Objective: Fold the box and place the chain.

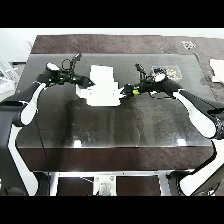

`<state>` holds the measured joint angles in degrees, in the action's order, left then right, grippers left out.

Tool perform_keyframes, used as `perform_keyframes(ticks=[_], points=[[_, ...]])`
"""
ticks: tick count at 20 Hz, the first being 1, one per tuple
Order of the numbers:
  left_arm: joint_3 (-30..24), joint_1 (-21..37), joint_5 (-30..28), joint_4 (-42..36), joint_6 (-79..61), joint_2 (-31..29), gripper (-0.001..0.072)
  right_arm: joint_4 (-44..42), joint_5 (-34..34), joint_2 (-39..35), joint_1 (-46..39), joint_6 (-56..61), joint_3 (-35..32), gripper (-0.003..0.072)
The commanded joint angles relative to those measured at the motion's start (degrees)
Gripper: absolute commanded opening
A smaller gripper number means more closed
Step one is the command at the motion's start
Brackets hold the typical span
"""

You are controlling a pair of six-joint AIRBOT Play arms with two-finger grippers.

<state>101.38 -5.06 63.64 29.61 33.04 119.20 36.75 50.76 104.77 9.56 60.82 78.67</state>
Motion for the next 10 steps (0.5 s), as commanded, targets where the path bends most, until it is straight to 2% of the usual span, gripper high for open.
perform_keyframes(ticks=[1,2,3,4,5,10], points=[[-0.04,-0.02,-0.24,-0.11,-1.25,0.07,0.0168,-0.02,0.04,0.04,0.00,-0.57,0.07,0.0009],[-0.04,-0.02,0.11,-0.24,-1.97,0.09,0.0154,-0.04,0.04,0.04,-0.02,-0.63,0.07,0.0010],[-0.15,-0.02,0.42,-0.68,-2.82,0.20,0.0108,-0.04,0.04,0.04,-0.02,-0.63,0.07,0.0010],[-0.33,-0.02,0.98,-1.99,-4.33,0.46,0.0107,-0.04,0.04,0.02,-0.02,-0.66,0.07,0.0010],[-0.33,-0.02,2.10,-3.30,-5.44,1.03,0.0030,-0.07,0.04,0.02,-0.02,-1.31,0.07,0.0010],[-1.57,-0.02,3.17,-10.01,-15.21,2.84,0.0020,-0.07,0.07,0.02,0.00,-1.75,0.07,0.0011]])
